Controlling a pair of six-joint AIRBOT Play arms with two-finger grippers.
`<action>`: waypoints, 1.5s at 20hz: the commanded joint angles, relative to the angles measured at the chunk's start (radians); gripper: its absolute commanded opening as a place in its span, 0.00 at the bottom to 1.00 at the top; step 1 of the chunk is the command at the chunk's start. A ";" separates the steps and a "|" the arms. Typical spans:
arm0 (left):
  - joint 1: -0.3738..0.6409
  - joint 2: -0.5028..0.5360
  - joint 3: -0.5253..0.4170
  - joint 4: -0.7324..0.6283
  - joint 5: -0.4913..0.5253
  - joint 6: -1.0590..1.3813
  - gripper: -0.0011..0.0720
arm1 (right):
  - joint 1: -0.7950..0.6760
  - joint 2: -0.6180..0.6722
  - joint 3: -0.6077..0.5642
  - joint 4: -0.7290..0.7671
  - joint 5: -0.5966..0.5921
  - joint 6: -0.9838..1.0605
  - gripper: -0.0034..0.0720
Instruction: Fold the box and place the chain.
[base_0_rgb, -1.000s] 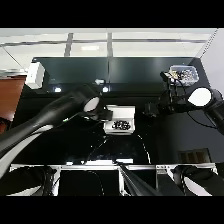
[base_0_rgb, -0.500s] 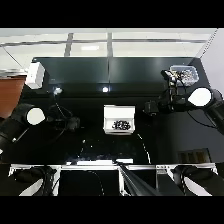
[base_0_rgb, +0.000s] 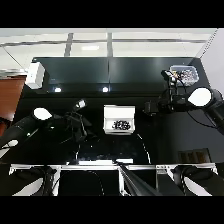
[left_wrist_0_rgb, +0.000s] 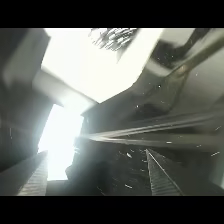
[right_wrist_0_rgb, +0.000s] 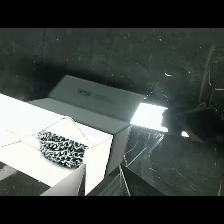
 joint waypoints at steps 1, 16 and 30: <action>-0.061 -0.019 0.022 0.009 0.112 0.359 0.99 | 0.000 0.000 0.000 0.004 0.002 0.005 0.37; -0.112 -0.187 0.130 -0.061 0.116 0.385 0.99 | 0.055 0.000 0.000 0.001 -0.050 0.008 0.37; -0.167 -0.203 0.132 -0.106 0.165 0.418 0.98 | 0.055 0.000 0.000 0.001 -0.064 0.008 0.37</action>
